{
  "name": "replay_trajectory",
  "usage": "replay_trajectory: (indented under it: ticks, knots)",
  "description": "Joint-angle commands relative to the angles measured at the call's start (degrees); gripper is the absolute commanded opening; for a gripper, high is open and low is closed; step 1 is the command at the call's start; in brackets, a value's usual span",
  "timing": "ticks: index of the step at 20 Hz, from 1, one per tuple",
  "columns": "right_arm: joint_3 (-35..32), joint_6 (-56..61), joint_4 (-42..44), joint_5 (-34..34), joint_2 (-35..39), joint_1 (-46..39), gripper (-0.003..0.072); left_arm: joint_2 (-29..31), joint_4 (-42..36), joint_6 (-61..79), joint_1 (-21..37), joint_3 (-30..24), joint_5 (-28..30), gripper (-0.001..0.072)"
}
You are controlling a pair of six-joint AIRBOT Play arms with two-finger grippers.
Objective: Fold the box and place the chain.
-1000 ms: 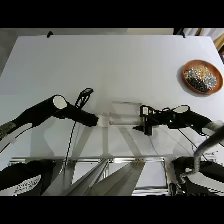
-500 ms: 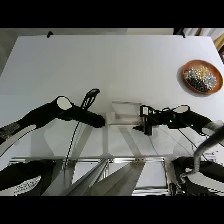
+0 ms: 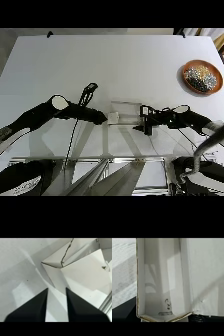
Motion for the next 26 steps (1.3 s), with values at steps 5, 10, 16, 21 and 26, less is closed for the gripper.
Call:
replay_trajectory:
  ticks: [5, 10, 16, 21, 26]
  knots:
    - [0.0, 0.0, 0.0, 0.0, 0.0, 0.0, 0.0412, 0.7, 0.2, 0.0, -0.6, 0.1, 1.1, 0.0310]
    - [0.0, 0.0, 0.0, 0.0, 0.0, 0.0, 0.0412, 1.1, 0.0, 0.0, -0.9, 0.4, 1.1, 0.0351]
    - [0.0, 0.0, 0.0, 0.0, 0.0, 0.0, 0.0412, 0.8, 3.2, -7.0, -3.9, 2.9, 1.3, 0.0458]
    - [0.0, 0.0, 0.0, 0.0, 0.0, 0.0, 0.0412, -3.0, 10.7, -19.1, -7.0, 6.4, 0.9, 0.0504]
    - [0.0, 0.0, 0.0, 0.0, 0.0, 0.0, 0.0412, -6.1, 21.5, -29.5, -10.7, 13.1, -1.3, 0.0506]
